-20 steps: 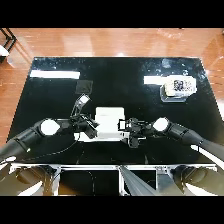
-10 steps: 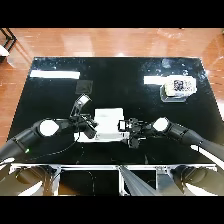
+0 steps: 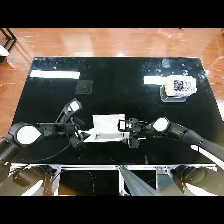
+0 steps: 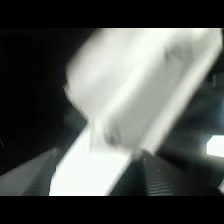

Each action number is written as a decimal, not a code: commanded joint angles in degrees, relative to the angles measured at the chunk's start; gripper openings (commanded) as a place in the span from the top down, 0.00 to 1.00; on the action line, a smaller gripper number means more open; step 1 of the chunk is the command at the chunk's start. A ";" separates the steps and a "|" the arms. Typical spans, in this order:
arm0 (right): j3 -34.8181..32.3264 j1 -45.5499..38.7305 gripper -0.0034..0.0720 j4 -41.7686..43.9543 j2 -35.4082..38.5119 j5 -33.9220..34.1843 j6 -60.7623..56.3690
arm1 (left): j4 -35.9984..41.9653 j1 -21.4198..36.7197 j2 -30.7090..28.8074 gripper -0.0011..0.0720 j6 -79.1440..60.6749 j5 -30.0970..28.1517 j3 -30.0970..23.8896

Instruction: Fold the box and place the chain.

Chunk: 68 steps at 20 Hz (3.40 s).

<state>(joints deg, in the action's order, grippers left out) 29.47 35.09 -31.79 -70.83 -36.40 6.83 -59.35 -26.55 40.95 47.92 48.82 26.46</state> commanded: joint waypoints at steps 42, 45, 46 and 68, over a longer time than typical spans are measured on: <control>0.02 0.02 0.55 0.00 -0.04 0.02 0.00 | 20.37 -3.78 13.77 0.65 -41.68 -12.72 -5.62; 0.02 0.02 0.55 0.00 -0.04 0.02 0.00 | 24.04 -3.78 14.97 0.65 -42.40 -13.14 -5.62; 0.02 0.02 0.55 0.00 -0.04 0.02 0.00 | 24.04 -3.78 15.28 0.65 -42.40 -13.16 -5.62; 0.04 0.02 0.55 0.00 -0.04 0.02 0.00 | 24.02 -3.65 15.39 0.87 -42.05 -12.39 -5.60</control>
<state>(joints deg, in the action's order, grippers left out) 29.47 35.09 -31.77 -70.83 -36.38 6.83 -35.27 -30.26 56.69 5.56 36.49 20.86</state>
